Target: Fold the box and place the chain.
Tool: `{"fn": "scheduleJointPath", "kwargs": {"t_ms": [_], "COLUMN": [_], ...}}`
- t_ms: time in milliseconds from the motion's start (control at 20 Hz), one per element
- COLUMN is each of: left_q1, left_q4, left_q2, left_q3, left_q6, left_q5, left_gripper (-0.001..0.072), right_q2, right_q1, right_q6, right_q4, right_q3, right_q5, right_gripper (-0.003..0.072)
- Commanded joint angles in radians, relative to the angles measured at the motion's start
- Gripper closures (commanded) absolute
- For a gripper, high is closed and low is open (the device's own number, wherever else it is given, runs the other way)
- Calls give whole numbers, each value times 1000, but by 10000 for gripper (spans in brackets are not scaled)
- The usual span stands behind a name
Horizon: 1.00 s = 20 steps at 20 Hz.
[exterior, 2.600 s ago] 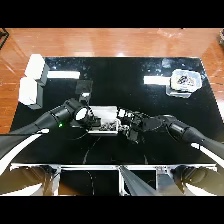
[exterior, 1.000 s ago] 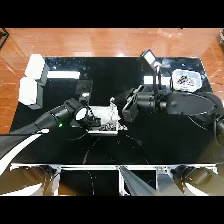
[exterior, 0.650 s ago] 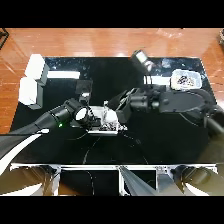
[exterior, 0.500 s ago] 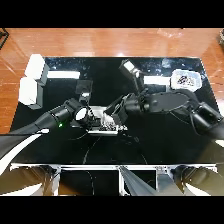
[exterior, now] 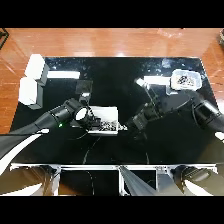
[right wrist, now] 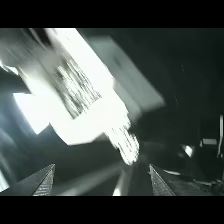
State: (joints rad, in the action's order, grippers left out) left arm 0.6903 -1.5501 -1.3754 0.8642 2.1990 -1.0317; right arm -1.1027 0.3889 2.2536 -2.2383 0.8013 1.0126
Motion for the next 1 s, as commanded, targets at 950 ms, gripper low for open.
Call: {"fn": "scheduleJointPath", "kwargs": {"t_ms": [950], "left_q1": [0], "left_q4": [-1], "left_q2": [0], "left_q3": [0], "left_q6": [0], "left_q5": [-21], "left_gripper": [692], "right_q2": [-143], "right_q1": [226], "right_q6": [515], "right_q4": [-91], "right_q3": [-251], "right_q5": [-568], "right_gripper": [151]}}
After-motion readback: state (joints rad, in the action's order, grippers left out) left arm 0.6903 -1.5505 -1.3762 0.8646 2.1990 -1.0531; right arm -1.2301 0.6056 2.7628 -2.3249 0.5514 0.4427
